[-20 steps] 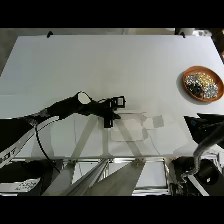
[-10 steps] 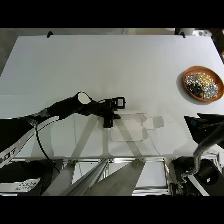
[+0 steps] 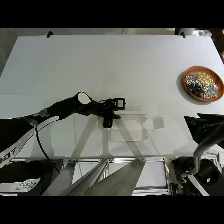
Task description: Fold the box and place the chain.
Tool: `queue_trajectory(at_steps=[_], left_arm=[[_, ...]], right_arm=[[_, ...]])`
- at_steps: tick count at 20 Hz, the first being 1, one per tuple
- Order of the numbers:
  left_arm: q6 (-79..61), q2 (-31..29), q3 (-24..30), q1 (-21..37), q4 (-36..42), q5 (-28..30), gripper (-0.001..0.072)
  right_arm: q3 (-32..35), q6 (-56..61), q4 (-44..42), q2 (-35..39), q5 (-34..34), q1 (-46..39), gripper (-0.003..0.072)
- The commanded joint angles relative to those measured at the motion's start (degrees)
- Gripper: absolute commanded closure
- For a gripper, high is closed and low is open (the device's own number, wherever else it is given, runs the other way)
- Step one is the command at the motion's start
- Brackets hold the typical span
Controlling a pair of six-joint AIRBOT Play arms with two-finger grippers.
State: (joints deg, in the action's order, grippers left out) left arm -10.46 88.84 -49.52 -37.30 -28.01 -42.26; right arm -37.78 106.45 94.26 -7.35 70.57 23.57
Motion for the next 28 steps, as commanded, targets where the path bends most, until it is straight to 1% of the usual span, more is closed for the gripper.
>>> queue_trajectory(at_steps=[1,8,9,10,11,12,14,15,17,19,22,25,28], left_arm=[[0.42,-0.04,-0.04,0.07,0.13,-0.09,0.0699],[0.39,-0.04,-0.04,0.07,0.11,-0.2,0.0699],[0.39,-0.04,-0.04,0.07,0.11,-0.2,0.0699],[0.39,-0.04,-0.04,0.07,0.11,-0.2,0.0699],[0.42,-0.04,-0.04,0.07,0.11,-0.17,0.0699],[0.42,-0.04,-0.04,0.07,0.11,-0.22,0.0699],[0.42,-0.04,-0.04,0.07,0.13,-0.2,0.0699],[0.39,-0.04,-0.04,0.07,0.13,-0.2,0.0699],[0.42,-0.04,-0.04,0.07,0.11,-0.2,0.0699],[0.39,-0.04,-0.04,0.07,0.11,-0.2,0.0699],[0.39,-0.04,-0.04,0.07,0.11,-0.2,0.0699],[0.42,-0.04,-0.04,0.07,0.11,-0.2,0.0699],[0.39,-0.04,-0.04,0.07,0.11,-0.2,0.0699]], right_arm=[[-0.04,0.02,-0.02,0.04,0.02,0.0,0.0165],[-0.04,-0.2,-0.76,-0.02,0.04,0.0,0.0165],[0.13,-2.95,-1.22,-0.35,0.02,0.0,0.0225],[0.7,-9.16,-2.86,-0.87,-0.37,0.0,0.0461],[1.81,-17.46,-5.49,-1.66,-1.92,0.0,0.0591],[3.26,-27.06,-8.87,-2.8,-4.13,0.0,0.0655],[6.05,-40.81,-12.76,-5.99,-7.78,0.0,0.0664],[6.86,-44.57,-12.28,-8.41,-7.98,0.0,0.0664],[7.21,-46.97,-9.07,-13.57,-6.69,0.0,0.0665],[7.21,-47.21,-7.69,-16.5,-7.67,0.0,0.0666],[7.21,-49.88,-7.52,-15.74,-11.72,0.0,0.0666],[7.58,-51.32,-7.13,-14.62,-9.66,0.0,0.0666],[10.16,-51.47,-8.22,-11.47,-8.55,0.0,0.0666]])
